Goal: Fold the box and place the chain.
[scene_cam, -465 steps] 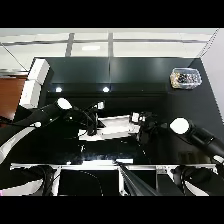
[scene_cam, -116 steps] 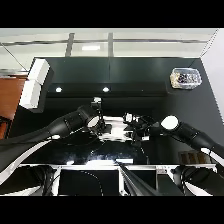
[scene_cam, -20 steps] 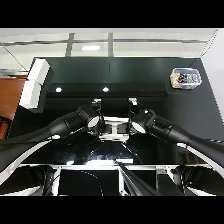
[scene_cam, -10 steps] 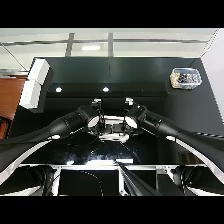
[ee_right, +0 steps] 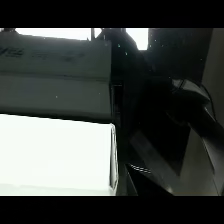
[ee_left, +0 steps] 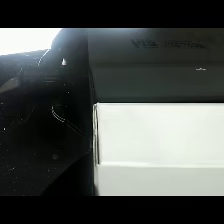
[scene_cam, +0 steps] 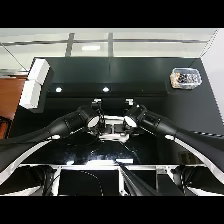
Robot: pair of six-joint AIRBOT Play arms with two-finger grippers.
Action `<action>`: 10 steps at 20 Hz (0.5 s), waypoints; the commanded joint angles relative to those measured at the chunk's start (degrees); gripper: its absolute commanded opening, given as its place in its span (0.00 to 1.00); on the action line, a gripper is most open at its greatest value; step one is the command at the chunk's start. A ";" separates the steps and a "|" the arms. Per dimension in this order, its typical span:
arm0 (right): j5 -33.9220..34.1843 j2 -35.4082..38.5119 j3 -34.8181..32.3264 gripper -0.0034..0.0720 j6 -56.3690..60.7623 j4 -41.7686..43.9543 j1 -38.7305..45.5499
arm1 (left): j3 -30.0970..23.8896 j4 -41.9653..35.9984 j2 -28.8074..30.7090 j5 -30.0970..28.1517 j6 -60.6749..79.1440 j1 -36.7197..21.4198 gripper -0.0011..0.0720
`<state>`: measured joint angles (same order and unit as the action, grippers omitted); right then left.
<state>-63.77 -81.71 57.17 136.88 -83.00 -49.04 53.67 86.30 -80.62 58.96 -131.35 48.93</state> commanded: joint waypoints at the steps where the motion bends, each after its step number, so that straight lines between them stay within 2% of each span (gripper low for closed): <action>1: -0.02 -0.42 0.07 0.34 -0.28 -0.15 0.00 | 0.02 0.00 0.02 0.04 0.00 -0.04 0.05; 3: 0.20 -0.42 0.07 0.31 -0.81 -0.20 0.02 | 0.02 0.02 0.02 0.04 0.00 -0.07 0.05; 4: 0.35 -0.42 0.07 0.19 -0.85 -0.20 0.02 | 0.02 0.00 0.02 0.02 0.00 -0.07 0.05; 6: 0.83 -0.42 0.07 0.08 -0.85 -0.20 0.00 | 0.02 0.02 0.02 0.02 0.00 -0.07 0.05; 10: 0.79 -0.39 0.07 0.06 -1.68 -0.20 0.07 | 0.02 0.02 0.02 0.02 0.00 -0.04 0.05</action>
<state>-63.11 -82.08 57.17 136.09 -83.20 -49.01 53.67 86.21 -80.62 59.05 -131.52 48.88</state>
